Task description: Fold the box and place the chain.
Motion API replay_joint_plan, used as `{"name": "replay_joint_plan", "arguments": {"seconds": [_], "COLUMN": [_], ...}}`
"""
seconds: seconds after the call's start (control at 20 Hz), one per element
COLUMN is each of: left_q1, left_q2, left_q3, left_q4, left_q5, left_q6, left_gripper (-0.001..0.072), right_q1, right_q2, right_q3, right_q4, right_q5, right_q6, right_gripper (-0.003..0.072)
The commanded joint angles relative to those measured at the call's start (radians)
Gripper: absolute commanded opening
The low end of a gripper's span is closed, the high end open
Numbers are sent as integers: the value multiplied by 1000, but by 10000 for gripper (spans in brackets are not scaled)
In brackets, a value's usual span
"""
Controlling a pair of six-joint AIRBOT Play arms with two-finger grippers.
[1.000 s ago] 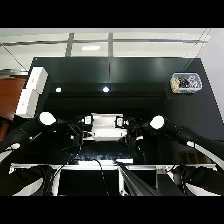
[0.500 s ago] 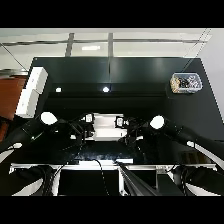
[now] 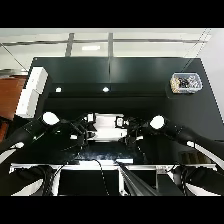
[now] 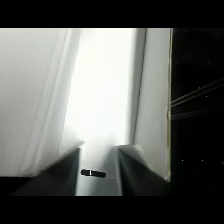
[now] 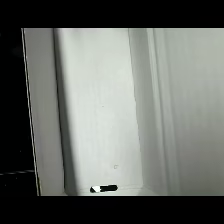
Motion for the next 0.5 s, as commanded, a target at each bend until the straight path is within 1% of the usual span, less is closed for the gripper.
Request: {"name": "replay_joint_plan", "arguments": {"seconds": [0.0, 0.05, 0.1, 0.2, 0.25, 0.3, 0.35, 0.45], "left_q1": [-1, -1, -1, -1, 3, 8, 16, 48], "left_q2": [0, 0, 0, 0, 6, 18, 34, 82], "left_q3": [-1, 0, 0, 0, 1, 1, 1, 1], "left_q4": [5, 8, 11, 13, 38, 85, 124, 143], "left_q5": [-4, -4, -5, 0, -2, -2, -2, -32], "left_q6": [-2, -2, -2, -29, -55, -101, -176, -275], "left_gripper": [404, 350, 191, 245, 117, 46, 29, 28], "right_q1": [0, 0, 0, 0, 0, 0, 0, 0], "right_q2": [0, 0, 0, 0, 0, 0, 0, 0], "right_q3": [0, 0, 0, 0, 0, 0, 0, 0], "right_q4": [0, 0, 0, 0, 0, 0, 0, 0], "right_q5": [0, 0, 0, 0, 0, 0, 0, 0], "right_q6": [0, 0, 0, 0, 0, 0, 0, 0], "right_gripper": [406, 407, 407, 406, 406, 406, 407, 407]}}
